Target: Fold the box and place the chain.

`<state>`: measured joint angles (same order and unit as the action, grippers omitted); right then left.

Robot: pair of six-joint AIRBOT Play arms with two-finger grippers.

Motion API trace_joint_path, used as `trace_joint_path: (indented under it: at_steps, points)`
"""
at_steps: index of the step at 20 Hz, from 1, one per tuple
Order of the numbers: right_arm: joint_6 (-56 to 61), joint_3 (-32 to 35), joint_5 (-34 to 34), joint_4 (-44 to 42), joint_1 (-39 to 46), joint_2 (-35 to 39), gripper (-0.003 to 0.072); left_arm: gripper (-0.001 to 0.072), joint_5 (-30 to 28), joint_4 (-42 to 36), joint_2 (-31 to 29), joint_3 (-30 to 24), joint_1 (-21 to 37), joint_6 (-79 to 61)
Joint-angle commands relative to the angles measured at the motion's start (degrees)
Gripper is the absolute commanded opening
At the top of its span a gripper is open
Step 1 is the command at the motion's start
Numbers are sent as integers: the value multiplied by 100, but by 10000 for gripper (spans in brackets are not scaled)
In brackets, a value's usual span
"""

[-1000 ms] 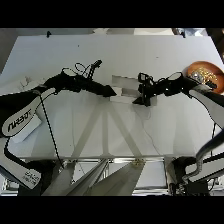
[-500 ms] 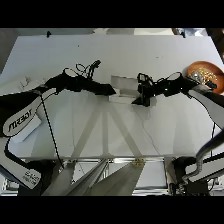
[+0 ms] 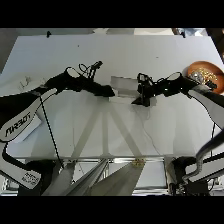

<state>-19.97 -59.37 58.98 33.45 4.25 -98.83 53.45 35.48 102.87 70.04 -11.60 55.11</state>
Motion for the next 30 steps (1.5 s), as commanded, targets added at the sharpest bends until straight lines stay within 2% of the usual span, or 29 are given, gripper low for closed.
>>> trace_joint_path:
  at_steps: [1, 4, 5, 8, 9, 10, 11, 15, 17, 21, 24, 27, 29, 30]
  points:
    - [2, -2, -2, -2, 4, 0, 379, 550, -479, 1099, -304, 11, -286, 824]
    - [2, -2, -2, -2, 4, 0, 379, 545, -710, 2197, -511, 20, -634, 1698]
    - [2, -2, 0, -2, 4, 0, 379, 500, -688, 2531, -529, 63, -737, 2020]
    - [2, -2, 0, -2, 4, 0, 379, 494, -595, 3477, -516, 365, -1056, 2949]
    - [2, -2, 0, -2, 4, 0, 379, 476, -592, 3648, -516, 461, -1132, 3193]
    - [2, -2, 0, -2, 4, 0, 379, 416, -573, 3786, -507, 564, -1200, 3425]
    - [2, -2, 0, -2, 4, 0, 379, 393, -542, 3915, -496, 640, -1252, 3615]
    - [2, -2, 0, -2, 4, 0, 379, 392, 11, 4441, -365, 968, -1379, 4666]
    - [2, -2, 0, -2, 4, 0, 379, 366, 227, 4811, -365, 975, -1423, 5423]
    - [2, -2, 0, -2, 4, 0, 379, 366, 658, 4942, -321, 986, -1458, 6183]
    - [2, -2, 0, -2, 4, 0, 379, 366, 686, 4942, -197, 1069, -1499, 6384]
    - [2, -2, 0, -2, 4, 0, 379, 366, 1029, 4933, 11, 1458, -1565, 6494]
    - [2, -2, 0, -2, 4, 0, 379, 360, 960, 4944, 101, 1722, -1606, 6511]
    - [0, -2, 0, -2, 4, 0, 379, 317, 973, 4964, 144, 1843, -1635, 6566]
